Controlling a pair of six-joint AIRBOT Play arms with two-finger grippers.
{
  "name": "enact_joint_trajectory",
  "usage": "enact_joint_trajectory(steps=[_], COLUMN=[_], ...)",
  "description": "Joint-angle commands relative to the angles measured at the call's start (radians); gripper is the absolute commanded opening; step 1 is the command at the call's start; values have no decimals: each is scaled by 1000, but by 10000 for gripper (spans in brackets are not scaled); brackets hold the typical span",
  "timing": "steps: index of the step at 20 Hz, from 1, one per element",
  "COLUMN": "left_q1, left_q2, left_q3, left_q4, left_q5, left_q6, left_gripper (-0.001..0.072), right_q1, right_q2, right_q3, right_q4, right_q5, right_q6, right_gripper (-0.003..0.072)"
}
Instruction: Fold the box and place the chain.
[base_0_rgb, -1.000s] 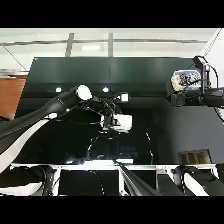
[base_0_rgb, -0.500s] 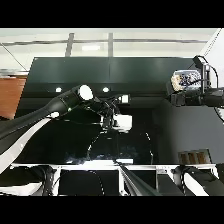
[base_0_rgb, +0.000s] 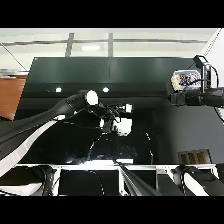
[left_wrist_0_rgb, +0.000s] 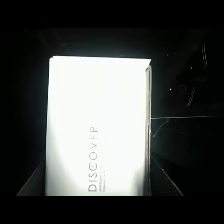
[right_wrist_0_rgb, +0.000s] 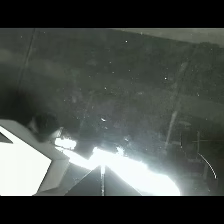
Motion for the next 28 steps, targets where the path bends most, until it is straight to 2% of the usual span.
enact_joint_trajectory(steps=[1,2,3,4,5,8,10,12,16,18,20,23,26,28], left_q1=[-16,-23,-26,-26,-25,29,121,264,612,768,896,997,1017,1007], left_q2=[-30,-29,-28,-26,-23,0,14,14,-22,-92,-190,-338,-476,-538], left_q3=[0,1,3,6,11,37,80,144,293,410,550,748,922,966], left_q4=[40,71,124,182,244,360,446,505,512,509,509,507,507,496], left_q5=[25,44,46,37,25,15,14,21,96,71,-30,-134,-143,-118], left_q6=[-38,-75,-119,-167,-238,-463,-597,-702,-876,-990,-1021,-1025,-1023,-1022], left_gripper=[718,718,628,394,278,279,279,280,280,279,279,279,279,279], right_q1=[-1,-1,-1,-1,-1,-1,-1,-1,-1,-1,-1,-1,0,0], right_q2=[1,1,1,1,1,1,1,1,0,-1,-3,-4,-4,-4], right_q3=[1,1,1,1,1,1,1,1,1,1,1,1,1,1], right_q4=[0,0,0,0,0,0,0,0,1,2,8,9,10,9], right_q5=[-2,-3,-4,-8,-13,-18,-19,-22,-27,-31,-46,-80,-80,-81], right_q6=[1,1,1,1,1,1,1,1,10,19,19,19,40,49], right_gripper=[19,19,18,18,18,19,18,18,18,18,18,18,18,18])
